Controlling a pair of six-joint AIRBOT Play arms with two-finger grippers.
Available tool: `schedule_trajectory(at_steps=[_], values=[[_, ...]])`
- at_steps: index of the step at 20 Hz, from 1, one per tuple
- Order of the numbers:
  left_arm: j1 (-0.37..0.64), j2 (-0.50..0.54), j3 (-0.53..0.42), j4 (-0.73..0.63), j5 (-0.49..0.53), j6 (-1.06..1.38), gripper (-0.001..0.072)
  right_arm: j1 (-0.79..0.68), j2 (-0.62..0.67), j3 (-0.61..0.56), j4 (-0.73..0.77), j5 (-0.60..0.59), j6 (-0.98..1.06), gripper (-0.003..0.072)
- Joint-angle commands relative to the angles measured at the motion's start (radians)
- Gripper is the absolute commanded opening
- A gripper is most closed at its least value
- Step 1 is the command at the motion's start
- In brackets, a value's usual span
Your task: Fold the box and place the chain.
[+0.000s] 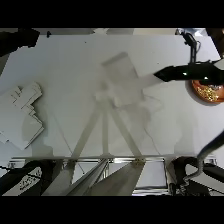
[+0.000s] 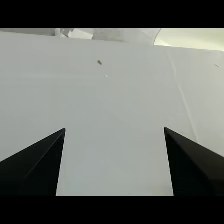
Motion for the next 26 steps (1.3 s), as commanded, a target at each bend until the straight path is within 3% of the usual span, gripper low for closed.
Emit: schedule_trajectory(at_steps=[1,7,9,26], values=[[0.000,0.000,0.000,0.000,0.000,0.000,0.0700,0.113,-0.055,-0.041,0.072,-0.226,-0.020,0.0006],[0.000,0.000,0.000,0.000,0.000,0.000,0.0700,0.202,-0.140,-0.203,0.133,-0.661,-0.023,0.0005],[0.000,0.000,0.000,0.000,0.000,0.000,0.0700,0.207,-0.140,-0.240,0.135,-0.706,-0.023,0.0005],[-0.001,0.001,0.000,0.000,0.000,0.000,0.0700,0.209,-0.140,-0.280,0.172,-0.700,-0.023,0.0008]])
